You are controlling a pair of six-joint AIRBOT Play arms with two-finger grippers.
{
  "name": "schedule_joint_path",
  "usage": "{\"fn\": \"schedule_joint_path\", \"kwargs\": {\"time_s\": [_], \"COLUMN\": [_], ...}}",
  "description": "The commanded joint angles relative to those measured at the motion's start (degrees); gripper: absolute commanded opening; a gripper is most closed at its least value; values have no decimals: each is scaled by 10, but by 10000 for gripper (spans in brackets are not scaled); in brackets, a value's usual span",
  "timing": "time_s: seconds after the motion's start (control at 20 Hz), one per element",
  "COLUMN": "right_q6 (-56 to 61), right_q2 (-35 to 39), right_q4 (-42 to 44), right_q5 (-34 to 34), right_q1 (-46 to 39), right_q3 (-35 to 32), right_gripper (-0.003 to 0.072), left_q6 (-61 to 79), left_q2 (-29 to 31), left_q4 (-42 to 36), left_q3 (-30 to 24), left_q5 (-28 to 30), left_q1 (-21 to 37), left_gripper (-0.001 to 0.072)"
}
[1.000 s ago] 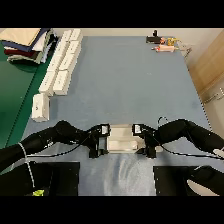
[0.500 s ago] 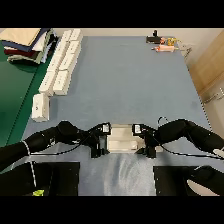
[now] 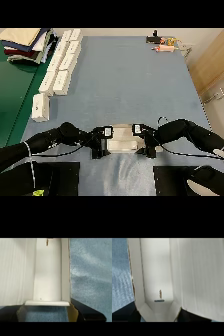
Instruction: Fold the box.
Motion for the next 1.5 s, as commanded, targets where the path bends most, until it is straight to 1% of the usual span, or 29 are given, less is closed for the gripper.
{"fn": "schedule_joint_path", "kwargs": {"time_s": [0.0, 0.1, 0.2, 0.3, 0.35, 0.4, 1.45], "right_q6": [0, 0, 0, 0, 0, 0, 0], "right_q2": [0, 0, 0, 0, 0, 0, 0], "right_q4": [0, 0, 0, 0, 0, 0, 0], "right_q5": [0, 0, 0, 0, 0, 0, 0], "right_q1": [0, 0, 0, 0, 0, 0, 0], "right_q3": [0, 0, 0, 0, 0, 0, 0], "right_gripper": [514, 514, 514, 514, 514, 514, 514], "left_q6": [6, 7, 7, 7, 7, 7, 7], "left_q2": [0, -1, -1, -1, -1, -1, -1], "left_q4": [0, 1, 0, 0, 1, 1, 1], "left_q3": [0, 0, 0, 0, 0, 0, 1], "left_q5": [5, 5, 5, 5, 5, 5, 5], "left_q1": [-5, -5, -5, -5, -5, -5, -5], "left_gripper": [676, 675, 646, 642, 497, 426, 427]}}
